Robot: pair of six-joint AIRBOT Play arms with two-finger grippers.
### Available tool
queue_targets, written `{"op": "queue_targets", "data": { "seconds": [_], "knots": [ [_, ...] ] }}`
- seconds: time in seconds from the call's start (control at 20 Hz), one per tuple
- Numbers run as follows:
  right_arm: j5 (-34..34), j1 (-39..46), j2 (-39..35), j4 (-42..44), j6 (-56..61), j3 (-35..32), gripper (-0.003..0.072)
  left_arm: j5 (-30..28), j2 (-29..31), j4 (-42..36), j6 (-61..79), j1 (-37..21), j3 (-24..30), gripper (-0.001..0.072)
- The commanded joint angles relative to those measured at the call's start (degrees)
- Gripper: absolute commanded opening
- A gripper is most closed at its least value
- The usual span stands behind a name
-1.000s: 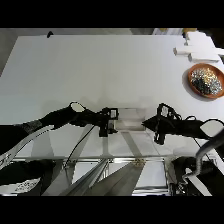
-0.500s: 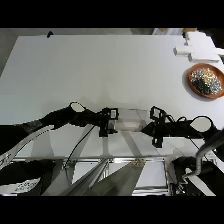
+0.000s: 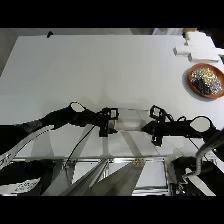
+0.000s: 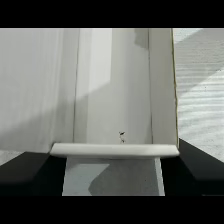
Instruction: Fold the box and place the chain.
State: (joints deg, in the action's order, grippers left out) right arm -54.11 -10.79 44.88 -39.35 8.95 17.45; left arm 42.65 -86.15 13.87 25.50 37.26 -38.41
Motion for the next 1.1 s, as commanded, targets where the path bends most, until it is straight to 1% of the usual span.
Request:
{"op": "queue_targets", "data": {
  "seconds": [0.0, 0.1, 0.2, 0.3, 0.45, 0.5, 0.55, 0.7, 0.8, 0.9, 0.95, 1.05],
  "knots": [
    [-1.8, 0.0, 0.0, 0.8, 0.0, 4.3, 0.0018, 0.0, 0.0, 0.1, 0.0, 0.0, 0.0, 0.0067],
    [-2.3, 0.0, 0.0, 2.3, -0.2, 6.4, 0.0018, 0.0, 0.0, 0.1, 0.0, 0.0, 0.0, 0.0067],
    [0.2, 0.0, 0.2, 6.3, -2.2, 6.7, 0.0017, 0.0, 0.0, 0.1, 0.0, 0.0, 0.0, 0.0067],
    [5.7, 0.0, 2.5, 9.0, -2.1, 6.7, 0.0017, 0.0, 0.0, 0.1, 0.0, 0.0, 0.0, 0.0067],
    [16.4, 0.0, 8.9, 12.2, 0.6, 6.7, 0.0016, 0.0, 0.0, 0.1, 0.0, 0.0, 0.0, 0.0067],
    [19.0, 0.0, 10.8, 12.7, 2.9, 6.7, 0.0016, 0.0, 0.0, 0.1, 0.0, 0.0, 0.0, 0.0067],
    [19.8, 0.0, 12.3, 12.6, 4.0, 6.7, 0.0016, 0.0, 0.0, 0.1, 0.0, 0.0, 0.0, 0.0067],
    [18.5, 0.0, 16.1, 10.4, 4.9, 6.7, 0.0016, 0.0, 0.0, 0.1, 0.0, 0.0, 0.0, 0.0067],
    [17.3, 0.0, 16.9, 8.3, 6.3, 6.7, 0.0016, 0.0, 0.0, 0.1, 0.0, 0.0, 0.0, 0.0067],
    [15.3, 0.0, 16.0, 7.7, 6.6, 6.8, 0.0017, 0.0, 0.0, 0.1, 0.0, 0.0, 0.0, 0.0067],
    [13.9, 0.0, 15.0, 6.6, 8.7, 7.3, 0.0017, 0.0, 0.0, 0.1, 0.0, 0.0, 0.0, 0.0067],
    [11.5, 0.0, 11.2, 2.6, 11.5, 8.7, 0.0017, 0.0, 0.0, 0.1, 0.0, 0.0, 0.0, 0.0067]
  ]
}}
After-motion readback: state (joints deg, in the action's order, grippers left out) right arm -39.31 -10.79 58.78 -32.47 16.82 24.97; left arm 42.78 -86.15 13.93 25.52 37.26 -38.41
